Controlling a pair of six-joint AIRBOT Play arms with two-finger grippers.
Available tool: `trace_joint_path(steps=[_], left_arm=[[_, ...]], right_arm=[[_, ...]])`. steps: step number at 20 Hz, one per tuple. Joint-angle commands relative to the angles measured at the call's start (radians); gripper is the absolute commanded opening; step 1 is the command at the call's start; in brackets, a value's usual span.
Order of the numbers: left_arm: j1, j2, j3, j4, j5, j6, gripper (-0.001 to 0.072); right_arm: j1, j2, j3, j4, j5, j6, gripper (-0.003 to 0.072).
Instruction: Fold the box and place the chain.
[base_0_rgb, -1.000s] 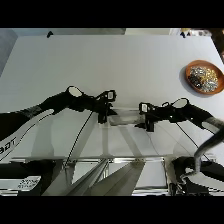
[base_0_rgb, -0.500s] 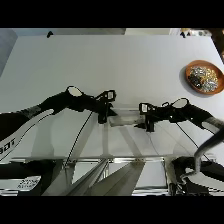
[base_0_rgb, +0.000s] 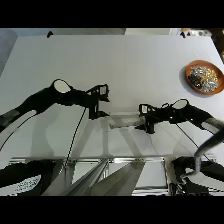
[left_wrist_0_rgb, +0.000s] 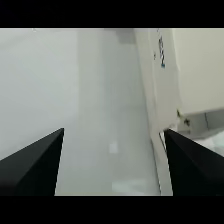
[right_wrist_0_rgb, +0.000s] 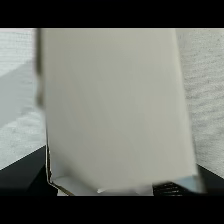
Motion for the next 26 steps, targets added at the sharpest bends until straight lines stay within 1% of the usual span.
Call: trace_joint_path(steps=[1, 2, 3, 5, 6, 8, 10, 13, 15, 17, 19, 21, 24, 26], left_arm=[[0.016, 0.102, 0.001, 0.114, -0.045, -0.116, 0.0691], [0.014, 0.133, 0.001, 0.114, -0.067, -0.128, 0.0663], [0.011, 0.166, 0.001, 0.111, -0.103, -0.141, 0.0496], [0.000, 0.225, 0.001, 0.111, -0.190, -0.144, 0.0128], [-0.008, 0.246, 0.001, 0.111, -0.235, -0.143, 0.0006], [-0.042, 0.270, 0.001, 0.111, -0.278, -0.183, 0.0001], [-0.102, 0.269, 0.001, 0.111, -0.277, -0.258, 0.0001], [-0.210, 0.256, 0.001, 0.116, -0.234, -0.353, 0.0001], [-0.276, 0.236, 0.000, 0.118, -0.171, -0.427, 0.0001], [-0.319, 0.210, -0.001, 0.117, -0.068, -0.439, 0.0001], [-0.342, 0.176, -0.001, 0.097, 0.082, -0.443, 0.0001], [-0.340, 0.134, -0.001, 0.064, 0.230, -0.462, 0.0002], [-0.338, 0.063, -0.001, 0.064, 0.467, -0.528, 0.0002], [-0.338, 0.020, -0.001, 0.064, 0.557, -0.608, 0.0002]], right_arm=[[0.000, 0.000, 0.001, -0.001, -0.002, -0.003, 0.0275], [0.000, 0.000, 0.001, -0.001, -0.002, -0.003, 0.0275], [0.000, 0.000, 0.001, -0.001, -0.002, -0.003, 0.0275], [0.000, 0.000, 0.001, -0.001, -0.002, -0.003, 0.0275], [0.000, 0.000, 0.001, -0.001, -0.002, -0.003, 0.0275], [0.000, 0.000, 0.001, -0.001, -0.002, -0.003, 0.0275], [0.000, 0.000, 0.001, -0.001, -0.003, -0.003, 0.0275], [0.000, 0.000, 0.001, -0.001, -0.003, -0.003, 0.0275], [0.000, 0.000, 0.001, -0.001, -0.003, -0.003, 0.0275], [0.000, 0.000, 0.001, -0.001, -0.003, -0.003, 0.0275], [0.000, 0.000, 0.001, -0.001, -0.002, -0.003, 0.0275], [0.000, 0.000, 0.001, -0.001, -0.003, -0.003, 0.0275], [0.000, 0.000, 0.001, -0.001, -0.003, -0.003, 0.0275], [0.000, 0.000, 0.001, -0.001, -0.003, -0.003, 0.0275]])
